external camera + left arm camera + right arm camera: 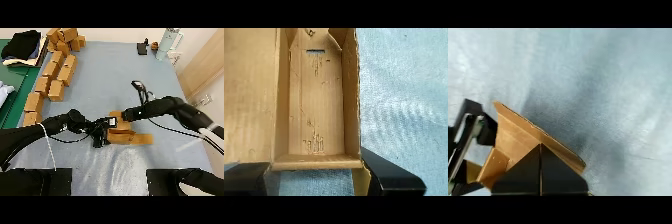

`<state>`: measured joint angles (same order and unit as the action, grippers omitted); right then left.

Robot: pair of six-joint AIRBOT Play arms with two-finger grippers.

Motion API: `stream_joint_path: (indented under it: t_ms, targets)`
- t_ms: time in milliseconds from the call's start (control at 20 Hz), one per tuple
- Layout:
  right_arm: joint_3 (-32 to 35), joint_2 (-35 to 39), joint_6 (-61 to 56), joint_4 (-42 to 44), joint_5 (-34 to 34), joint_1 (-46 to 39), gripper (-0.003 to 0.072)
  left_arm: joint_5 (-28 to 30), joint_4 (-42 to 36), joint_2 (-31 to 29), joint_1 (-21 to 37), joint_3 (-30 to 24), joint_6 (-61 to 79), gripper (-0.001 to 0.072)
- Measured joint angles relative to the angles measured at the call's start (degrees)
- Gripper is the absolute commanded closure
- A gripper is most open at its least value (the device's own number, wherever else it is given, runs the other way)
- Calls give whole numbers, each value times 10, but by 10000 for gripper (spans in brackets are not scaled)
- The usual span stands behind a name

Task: Fold the box.

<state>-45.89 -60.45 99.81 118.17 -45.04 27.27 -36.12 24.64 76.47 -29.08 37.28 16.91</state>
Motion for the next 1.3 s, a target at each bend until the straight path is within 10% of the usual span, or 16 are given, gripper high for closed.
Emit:
stream_joint_path:
  t_ms: [300, 400, 500, 1150, 1300]
  targets:
    - [47, 160, 33, -78, -92, 0, 674, 0, 0, 0, 0, 0, 0, 245]
    - [91, 209, 90, -87, -124, 0, 229, 0, 0, 0, 0, 0, 0, 245]
    - [137, 238, 159, -103, -140, 0, 87, 0, 0, 0, 0, 0, 0, 245]
    - [218, 160, 501, -102, 15, 10, 102, 0, 0, 0, 0, 0, 0, 245]
    - [219, 150, 520, -95, 34, 31, 468, 0, 0, 0, 0, 0, 0, 245]
